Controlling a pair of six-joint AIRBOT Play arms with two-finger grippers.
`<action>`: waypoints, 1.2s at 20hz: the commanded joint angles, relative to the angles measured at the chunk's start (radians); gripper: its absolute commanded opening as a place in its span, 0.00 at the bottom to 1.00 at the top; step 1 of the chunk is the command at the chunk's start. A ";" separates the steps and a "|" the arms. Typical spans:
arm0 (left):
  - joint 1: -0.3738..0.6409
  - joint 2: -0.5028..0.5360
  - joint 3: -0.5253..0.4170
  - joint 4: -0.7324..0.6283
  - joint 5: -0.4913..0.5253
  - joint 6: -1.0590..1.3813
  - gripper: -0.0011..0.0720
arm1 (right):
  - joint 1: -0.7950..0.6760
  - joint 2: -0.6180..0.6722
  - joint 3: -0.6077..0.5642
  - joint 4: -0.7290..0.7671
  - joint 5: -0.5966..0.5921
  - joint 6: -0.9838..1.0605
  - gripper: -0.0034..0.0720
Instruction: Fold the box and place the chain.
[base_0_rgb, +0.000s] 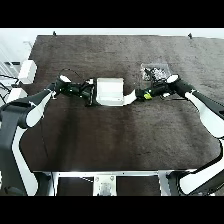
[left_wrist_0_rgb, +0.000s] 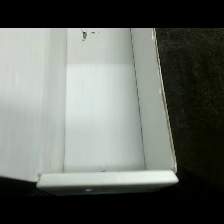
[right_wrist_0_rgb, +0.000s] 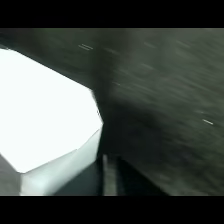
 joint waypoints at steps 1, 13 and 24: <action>0.001 0.000 0.000 0.000 0.000 0.000 0.40 | 0.018 0.034 0.013 0.043 0.006 0.003 0.34; 0.001 0.000 0.000 0.000 0.000 0.000 0.40 | 0.097 0.041 0.016 0.053 -0.050 0.060 0.66; 0.001 0.000 0.000 0.000 0.000 0.000 0.40 | 0.196 0.037 0.100 -0.142 -0.099 0.299 0.66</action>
